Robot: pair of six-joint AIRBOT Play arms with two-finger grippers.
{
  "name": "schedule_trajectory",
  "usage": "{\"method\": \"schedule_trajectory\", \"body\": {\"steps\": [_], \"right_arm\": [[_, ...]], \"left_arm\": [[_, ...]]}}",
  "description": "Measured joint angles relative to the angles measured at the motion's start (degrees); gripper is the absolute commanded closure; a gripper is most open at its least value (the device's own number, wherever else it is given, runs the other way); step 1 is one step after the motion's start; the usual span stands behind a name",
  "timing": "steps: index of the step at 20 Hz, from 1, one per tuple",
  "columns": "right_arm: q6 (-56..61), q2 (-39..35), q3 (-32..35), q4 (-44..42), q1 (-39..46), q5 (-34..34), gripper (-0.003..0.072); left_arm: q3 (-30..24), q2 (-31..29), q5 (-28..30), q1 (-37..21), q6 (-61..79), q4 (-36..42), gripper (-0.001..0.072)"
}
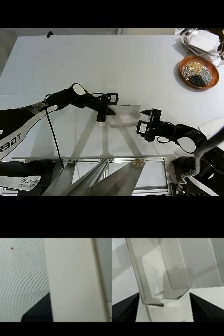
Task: Fold the box and place the chain.
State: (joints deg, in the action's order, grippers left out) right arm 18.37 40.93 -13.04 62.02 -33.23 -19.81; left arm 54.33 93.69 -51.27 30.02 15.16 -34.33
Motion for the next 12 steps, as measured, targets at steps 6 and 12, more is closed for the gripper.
{"method": "schedule_trajectory", "body": {"steps": [6, 12], "right_arm": [[-9.16, 2.23, -0.55, -9.88, 4.22, -3.08, -0.0001], [-16.24, 3.08, -0.59, -16.68, 8.26, -5.29, -0.0001]], "left_arm": [[0.0, 0.0, 0.0, 0.0, 0.0, 0.0, 0.0699], [0.0, 0.0, 0.0, 0.0, 0.02, 0.0, 0.0699]]}}
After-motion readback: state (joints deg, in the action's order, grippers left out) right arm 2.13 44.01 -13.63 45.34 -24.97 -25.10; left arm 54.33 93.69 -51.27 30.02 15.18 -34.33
